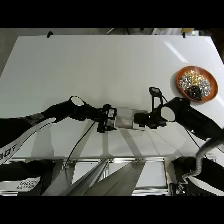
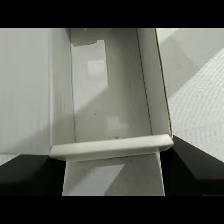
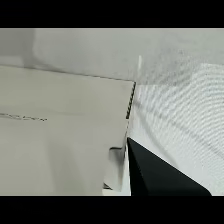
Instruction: Fold the box and place the chain.
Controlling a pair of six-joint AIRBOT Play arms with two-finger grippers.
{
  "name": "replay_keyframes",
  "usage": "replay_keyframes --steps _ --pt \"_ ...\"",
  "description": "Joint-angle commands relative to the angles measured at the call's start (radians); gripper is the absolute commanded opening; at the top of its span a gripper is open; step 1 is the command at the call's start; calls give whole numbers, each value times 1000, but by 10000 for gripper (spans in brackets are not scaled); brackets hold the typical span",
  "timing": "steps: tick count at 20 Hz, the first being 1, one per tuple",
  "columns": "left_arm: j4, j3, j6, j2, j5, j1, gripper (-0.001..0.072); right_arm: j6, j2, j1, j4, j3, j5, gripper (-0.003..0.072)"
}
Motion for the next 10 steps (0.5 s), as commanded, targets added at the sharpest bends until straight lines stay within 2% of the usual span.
replay_keyframes --steps 1,10 --pt "0 1 2 0 -3 0 169 220 -69 76 -100 50 5 304" --pt "0 1 2 0 -3 0 169 287 -146 127 -119 50 6 291"
